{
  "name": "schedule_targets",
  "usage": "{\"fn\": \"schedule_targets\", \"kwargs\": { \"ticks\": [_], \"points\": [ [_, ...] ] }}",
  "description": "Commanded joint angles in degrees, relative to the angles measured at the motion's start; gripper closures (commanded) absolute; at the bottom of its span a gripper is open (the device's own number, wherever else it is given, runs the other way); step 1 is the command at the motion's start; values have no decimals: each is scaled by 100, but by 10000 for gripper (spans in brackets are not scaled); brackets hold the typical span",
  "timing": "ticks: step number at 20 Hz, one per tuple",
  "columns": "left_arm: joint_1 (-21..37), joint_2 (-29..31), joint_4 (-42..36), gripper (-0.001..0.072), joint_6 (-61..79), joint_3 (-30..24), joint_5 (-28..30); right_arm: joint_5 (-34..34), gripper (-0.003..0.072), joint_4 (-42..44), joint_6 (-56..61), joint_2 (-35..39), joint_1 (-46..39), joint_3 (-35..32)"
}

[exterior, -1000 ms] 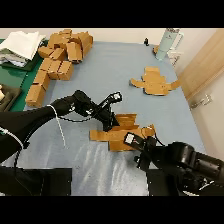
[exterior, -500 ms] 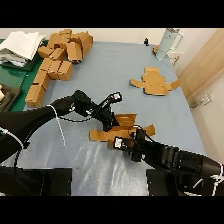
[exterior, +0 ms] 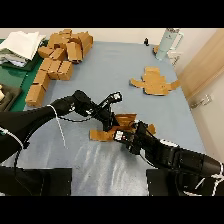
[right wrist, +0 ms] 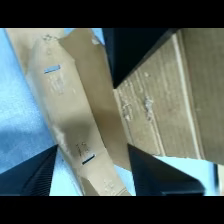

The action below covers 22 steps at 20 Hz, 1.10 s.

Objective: Fold the box.

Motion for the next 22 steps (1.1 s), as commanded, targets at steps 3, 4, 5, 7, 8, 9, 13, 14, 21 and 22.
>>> {"fn": "schedule_targets", "kwargs": {
  "ticks": [3,4,5,7,8,9,13,14,21,22],
  "points": [
    [-2,-4,0,693,0,-2,-2,20,-18,-63,258,7,-7,9],
    [-2,-4,0,693,0,-2,0,13,-18,-63,258,9,-7,11],
    [-2,-4,0,694,0,-2,-2,-33,-18,-96,245,13,-7,11],
    [-2,-4,0,693,0,-2,0,-199,-21,-116,249,13,-50,11],
    [0,-4,0,694,0,-2,0,-197,-32,0,245,15,-138,11],
    [-2,-4,0,693,0,-2,0,-138,-32,223,170,57,-269,-2],
    [-2,-4,0,693,0,-2,-2,520,-33,1766,-1912,522,-1088,-175],
    [-2,-4,0,693,0,-2,-2,564,-33,2354,-2765,621,-1349,-173],
    [-2,-4,0,693,0,-2,-2,516,-34,5908,-7029,717,-3202,-114],
    [-2,-4,0,694,0,-2,-2,404,-34,6135,-7267,715,-3370,-83]
  ]
}}
